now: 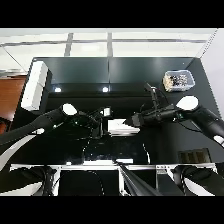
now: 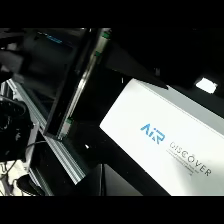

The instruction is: Fold the box and place the chain.

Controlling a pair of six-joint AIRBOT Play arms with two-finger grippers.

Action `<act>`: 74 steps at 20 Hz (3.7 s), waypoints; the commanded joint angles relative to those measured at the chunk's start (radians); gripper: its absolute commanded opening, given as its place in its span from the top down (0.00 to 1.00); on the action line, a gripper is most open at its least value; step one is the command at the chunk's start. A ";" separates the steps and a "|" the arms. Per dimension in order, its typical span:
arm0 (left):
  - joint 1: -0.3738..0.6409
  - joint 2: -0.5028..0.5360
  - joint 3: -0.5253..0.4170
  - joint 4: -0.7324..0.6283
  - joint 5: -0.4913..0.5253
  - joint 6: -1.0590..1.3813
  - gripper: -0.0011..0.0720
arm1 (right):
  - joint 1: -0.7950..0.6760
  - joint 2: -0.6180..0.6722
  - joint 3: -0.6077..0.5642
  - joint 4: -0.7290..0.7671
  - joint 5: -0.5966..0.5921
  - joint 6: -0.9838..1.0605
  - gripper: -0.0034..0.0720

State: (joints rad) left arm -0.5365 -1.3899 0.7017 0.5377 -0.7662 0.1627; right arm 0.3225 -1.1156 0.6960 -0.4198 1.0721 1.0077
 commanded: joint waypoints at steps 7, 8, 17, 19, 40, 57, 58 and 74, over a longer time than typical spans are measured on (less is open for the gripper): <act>0.000 0.000 0.000 0.000 -0.001 0.000 0.49 | 0.000 -0.171 -0.005 -0.040 -0.007 0.021 0.94; 0.000 0.000 0.000 0.000 -0.001 0.000 0.49 | 0.000 -0.175 -0.005 -0.052 -0.010 0.021 0.94; 0.000 0.000 0.000 0.000 -0.001 0.000 0.49 | 0.000 -0.190 -0.005 -0.095 -0.056 0.021 0.94; 0.000 0.000 0.000 0.000 -0.001 0.000 0.49 | 0.000 -0.200 -0.005 -0.095 -0.057 0.020 0.94; 0.000 0.000 0.000 -0.001 0.000 0.000 0.49 | -0.124 0.219 0.134 -1.118 -0.069 0.654 0.94; 0.000 0.120 0.051 0.117 -0.111 -0.174 0.02 | -0.113 0.220 -0.080 -0.902 -0.182 0.705 0.94; 0.002 0.170 0.060 0.188 -0.111 -0.240 0.02 | -0.105 0.220 -0.080 -0.900 -0.190 0.684 0.94; -0.195 -0.118 0.415 0.285 -0.077 -0.712 0.03 | -0.090 0.219 -0.080 -0.895 -0.294 0.663 0.94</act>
State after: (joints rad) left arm -0.7052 -1.4380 1.0603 0.7719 -0.8104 -0.4301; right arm 0.2321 -0.8963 0.6167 -1.3190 0.7792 1.6722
